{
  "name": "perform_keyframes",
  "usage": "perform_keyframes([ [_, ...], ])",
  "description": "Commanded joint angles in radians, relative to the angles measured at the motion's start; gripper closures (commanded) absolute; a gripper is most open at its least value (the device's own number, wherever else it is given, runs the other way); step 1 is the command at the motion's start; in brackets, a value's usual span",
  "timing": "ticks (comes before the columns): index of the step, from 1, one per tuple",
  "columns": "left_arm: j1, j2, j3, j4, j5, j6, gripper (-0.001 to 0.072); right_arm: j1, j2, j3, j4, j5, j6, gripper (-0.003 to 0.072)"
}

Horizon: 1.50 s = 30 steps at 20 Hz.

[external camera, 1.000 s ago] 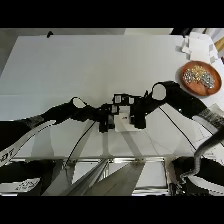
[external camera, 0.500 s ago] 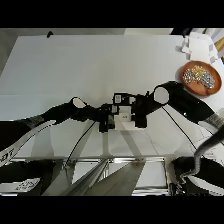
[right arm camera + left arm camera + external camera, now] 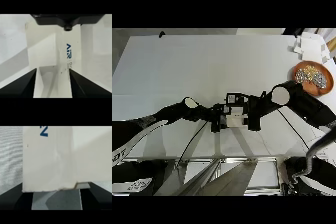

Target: Fold the box and place the chain.

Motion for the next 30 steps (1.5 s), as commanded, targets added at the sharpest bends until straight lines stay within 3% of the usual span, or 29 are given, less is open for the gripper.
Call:
perform_keyframes([
  [1, 0.000, 0.001, 0.000, 0.000, 0.000, 0.000, 0.0437, 0.001, -0.002, 0.000, 0.001, -0.045, -0.006, 0.0207],
  [15, 0.000, 0.001, 0.000, 0.000, 0.000, 0.000, 0.0437, 0.018, -0.035, -0.031, -0.003, -0.117, -0.062, 0.0232],
  [30, 0.000, 0.001, 0.000, 0.000, 0.001, 0.000, 0.0437, 0.107, 0.111, -0.191, -0.056, -0.292, -0.061, 0.0287],
])
